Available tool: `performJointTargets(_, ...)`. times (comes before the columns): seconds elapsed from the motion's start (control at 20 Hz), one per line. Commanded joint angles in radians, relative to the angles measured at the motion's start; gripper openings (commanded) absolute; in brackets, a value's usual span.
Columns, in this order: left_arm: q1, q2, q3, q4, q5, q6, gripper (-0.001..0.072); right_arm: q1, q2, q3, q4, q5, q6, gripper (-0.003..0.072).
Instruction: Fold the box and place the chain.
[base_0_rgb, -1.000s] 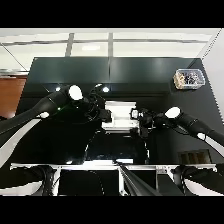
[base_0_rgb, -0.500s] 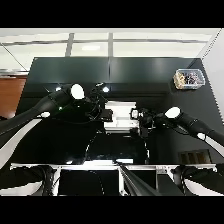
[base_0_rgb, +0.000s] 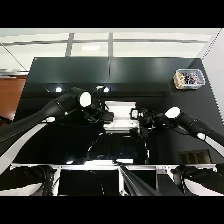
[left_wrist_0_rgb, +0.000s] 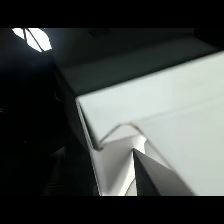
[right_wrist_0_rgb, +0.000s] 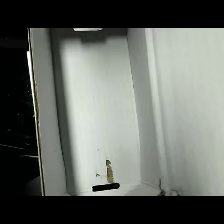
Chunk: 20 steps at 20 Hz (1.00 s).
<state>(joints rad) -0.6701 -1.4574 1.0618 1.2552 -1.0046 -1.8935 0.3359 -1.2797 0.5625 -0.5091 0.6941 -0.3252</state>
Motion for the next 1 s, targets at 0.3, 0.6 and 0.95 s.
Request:
performJointTargets(0.3, -0.079, -0.092, 0.106, 0.193, -0.105, -0.256, 0.0410, 0.001, 0.000, 0.000, 0.000, 0.000, 0.001, 0.0474)
performJointTargets(0.6, -0.121, -0.122, 0.110, 0.229, -0.023, -0.438, 0.0410, 0.001, 0.000, 0.000, 0.000, 0.000, 0.003, 0.0474)
performJointTargets(0.95, -0.136, -0.127, 0.130, 0.282, -0.068, -0.481, 0.0361, 0.001, 0.000, 0.000, 0.000, 0.000, 0.003, 0.0473)
